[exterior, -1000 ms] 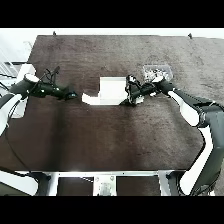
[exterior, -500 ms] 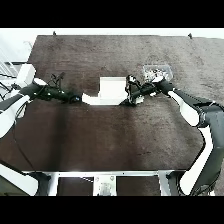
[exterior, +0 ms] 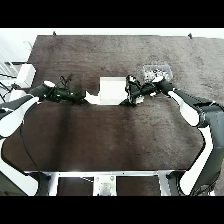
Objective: Fold the box and place the chain.
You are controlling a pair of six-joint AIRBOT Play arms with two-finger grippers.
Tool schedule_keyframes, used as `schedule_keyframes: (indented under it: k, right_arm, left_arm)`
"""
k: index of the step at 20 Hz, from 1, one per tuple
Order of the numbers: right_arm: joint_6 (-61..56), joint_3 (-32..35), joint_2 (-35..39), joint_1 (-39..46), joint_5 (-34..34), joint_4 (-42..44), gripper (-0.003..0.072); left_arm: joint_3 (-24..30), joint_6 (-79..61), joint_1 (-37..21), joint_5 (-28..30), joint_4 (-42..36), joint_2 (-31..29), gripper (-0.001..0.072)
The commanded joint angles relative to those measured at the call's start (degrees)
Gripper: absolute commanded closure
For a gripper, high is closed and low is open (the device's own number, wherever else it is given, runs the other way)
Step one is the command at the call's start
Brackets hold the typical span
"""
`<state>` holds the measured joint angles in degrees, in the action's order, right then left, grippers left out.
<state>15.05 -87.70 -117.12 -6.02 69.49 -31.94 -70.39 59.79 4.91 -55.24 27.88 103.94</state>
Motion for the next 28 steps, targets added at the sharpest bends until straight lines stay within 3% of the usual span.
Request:
schedule_keyframes:
  k: [1,6,9,10,15,16,28]
  right_arm:
    - [0.00,-0.04,0.00,0.04,0.02,0.02,0.0130]
    - [0.00,-0.04,0.00,0.04,0.02,0.02,0.0130]
    - [0.00,-0.04,0.00,0.04,0.02,0.02,0.0130]
    - [0.00,-0.04,0.00,0.04,0.02,0.02,0.0130]
    - [0.00,-0.04,0.00,0.04,0.02,0.02,0.0130]
    - [0.00,-0.04,0.00,0.04,0.02,0.02,0.0130]
    - [0.00,-0.04,0.00,0.04,0.02,0.02,0.0130]
  left_arm:
    - [-1.31,-2.40,0.46,-2.36,-3.26,0.17,0.0689]
    - [-1.99,-3.34,0.46,-3.61,-6.32,-0.07,0.0686]
    - [-1.99,-4.42,0.48,-4.42,-8.04,-0.07,0.0449]
    - [-1.99,-4.39,0.48,-4.42,-8.04,-0.07,0.0402]
    - [-1.99,-7.15,0.85,-5.16,-9.77,-0.07,0.0389]
    - [-1.99,-8.48,1.38,-4.66,-10.36,-0.07,0.0262]
    - [-1.99,-7.41,2.67,-3.28,-10.54,-0.07,0.0258]
